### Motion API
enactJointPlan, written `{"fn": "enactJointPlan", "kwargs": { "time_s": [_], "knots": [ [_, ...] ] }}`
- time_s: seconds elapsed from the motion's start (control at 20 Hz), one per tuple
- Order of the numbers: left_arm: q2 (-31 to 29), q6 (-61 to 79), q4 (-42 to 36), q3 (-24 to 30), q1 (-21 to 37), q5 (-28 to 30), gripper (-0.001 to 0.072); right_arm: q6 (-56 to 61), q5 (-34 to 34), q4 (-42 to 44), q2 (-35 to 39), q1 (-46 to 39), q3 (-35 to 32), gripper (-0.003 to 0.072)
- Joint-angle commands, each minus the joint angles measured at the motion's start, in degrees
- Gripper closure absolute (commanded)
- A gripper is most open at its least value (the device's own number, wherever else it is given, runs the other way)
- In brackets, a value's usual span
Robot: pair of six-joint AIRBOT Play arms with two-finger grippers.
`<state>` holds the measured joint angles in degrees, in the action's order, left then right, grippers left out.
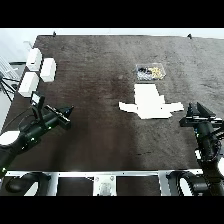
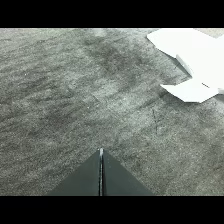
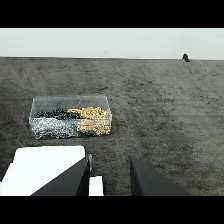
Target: Fold the box and place the chain.
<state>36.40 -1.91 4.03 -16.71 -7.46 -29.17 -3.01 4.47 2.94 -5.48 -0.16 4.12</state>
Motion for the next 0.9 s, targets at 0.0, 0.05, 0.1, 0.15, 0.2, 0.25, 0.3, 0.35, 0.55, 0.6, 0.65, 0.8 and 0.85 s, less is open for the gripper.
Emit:
{"fn": "enactJointPlan", "kwargs": {
  "time_s": [0.0,0.05,0.1,0.15,0.2,0.25,0.3,0.35,0.55,0.6,0.65,0.8,0.85],
  "knots": [
    [0.0,0.0,0.0,-0.1,0.0,0.0,0.0686,0.0,0.0,0.0,0.0,0.0,0.0,0.0394],
    [0.0,0.0,0.0,0.0,0.0,0.0,0.0686,0.0,0.0,0.0,0.0,0.0,0.0,0.0393],
    [0.0,0.0,0.0,-0.1,0.0,0.0,0.0686,0.0,0.0,0.0,0.0,0.0,0.0,0.0394],
    [0.0,0.0,0.0,-0.1,0.0,0.0,0.0685,0.0,0.0,0.0,0.0,0.0,0.0,0.0394],
    [0.0,0.0,0.0,-0.1,0.0,0.0,0.0686,0.0,0.0,0.0,0.0,0.0,0.0,0.0394],
    [0.0,0.0,0.0,-0.1,0.0,0.0,0.0685,0.0,0.0,0.0,0.0,0.0,0.0,0.0394],
    [0.0,0.0,0.0,-0.1,0.0,0.0,0.0685,0.0,0.0,0.0,0.0,0.0,0.0,0.0394],
    [0.0,0.0,0.0,-0.1,0.0,0.0,0.0685,0.0,0.0,0.0,0.0,0.0,0.0,0.0394],
    [0.0,0.0,0.0,-0.1,0.0,0.0,0.0686,-1.0,0.1,-1.8,0.0,-0.2,0.8,0.0378],
    [0.0,0.0,0.0,0.0,0.0,0.0,0.0686,-1.1,0.1,-3.7,0.0,-0.4,1.6,0.0306],
    [0.0,0.0,0.0,-0.1,0.0,0.0,0.0686,-1.1,0.6,-5.0,-0.1,-0.9,2.5,0.0305],
    [0.0,0.0,0.0,-0.1,0.0,0.0,0.0685,-1.0,3.6,-5.3,-4.3,-4.4,5.6,0.0289],
    [0.0,0.0,0.0,-0.1,0.0,0.0,0.0686,-0.6,3.5,-4.8,-7.2,-6.4,7.1,0.0278]
  ]
}}
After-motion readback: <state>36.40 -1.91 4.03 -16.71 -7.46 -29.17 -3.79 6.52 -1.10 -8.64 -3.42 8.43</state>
